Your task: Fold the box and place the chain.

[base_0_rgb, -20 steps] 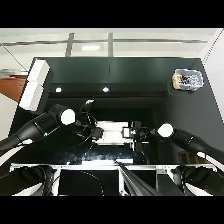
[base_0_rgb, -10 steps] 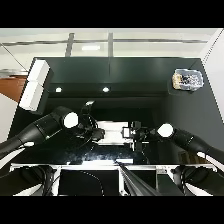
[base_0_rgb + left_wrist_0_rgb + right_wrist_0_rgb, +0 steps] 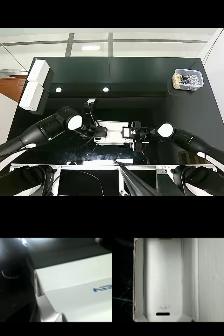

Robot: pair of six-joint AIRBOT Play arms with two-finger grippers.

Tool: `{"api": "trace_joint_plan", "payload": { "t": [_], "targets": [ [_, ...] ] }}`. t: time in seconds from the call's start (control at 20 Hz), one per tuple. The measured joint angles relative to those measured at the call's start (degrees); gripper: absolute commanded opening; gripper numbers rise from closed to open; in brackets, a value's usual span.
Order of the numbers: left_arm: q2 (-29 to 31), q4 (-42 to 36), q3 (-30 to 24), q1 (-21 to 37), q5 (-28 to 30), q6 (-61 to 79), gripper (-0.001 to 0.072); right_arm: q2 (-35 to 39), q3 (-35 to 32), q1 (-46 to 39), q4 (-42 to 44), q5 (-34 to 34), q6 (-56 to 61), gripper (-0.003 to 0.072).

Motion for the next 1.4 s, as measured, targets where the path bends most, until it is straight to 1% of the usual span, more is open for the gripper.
{"api": "trace_joint_plan", "payload": {
  "t": [0.15, 0.2, 0.25, 0.4, 0.45, 0.5, 0.95, 1.0, 1.4],
  "targets": [
    [-0.96, 0.04, 0.83, -0.28, -0.55, -0.85, 0.0331, 0.0, 0.0, 0.0, 0.0, 0.0, 0.0, 0.0461],
    [-1.42, 0.13, 1.01, -0.52, -0.83, -1.07, 0.0315, 0.0, 0.0, 0.0, -0.02, 0.0, -0.02, 0.0461],
    [-1.77, 0.24, 1.16, -0.76, -1.05, -1.27, 0.0266, 0.0, 0.0, 0.0, -0.04, 0.02, -0.02, 0.0461],
    [-2.43, 1.9, 1.4, -1.95, -1.51, -3.02, 0.0262, 0.0, 0.0, 0.0, -0.09, 0.07, -0.02, 0.0462],
    [-2.54, 2.56, 1.42, -2.29, -1.53, -3.89, 0.0231, 0.0, 0.0, 0.0, -0.07, 0.07, -0.02, 0.0461],
    [-2.62, 3.43, 1.44, -2.56, -1.62, -4.94, 0.0222, 0.0, 0.0, 0.0, -0.07, 0.07, -0.02, 0.0461],
    [-5.22, 6.14, 1.88, -3.19, -0.28, -9.84, 0.0213, 0.0, 0.0, 0.0, -0.04, 0.02, -0.02, 0.0461],
    [-5.51, 6.16, 1.88, -3.19, -0.2, -10.16, 0.0147, 0.0, 0.0, 0.0, -0.04, 0.02, -0.02, 0.0461],
    [-6.67, 6.91, 1.95, -3.56, -0.02, -13.92, 0.0147, 0.0, 0.0, 0.0, -0.02, 0.0, -0.02, 0.0461]
  ]
}}
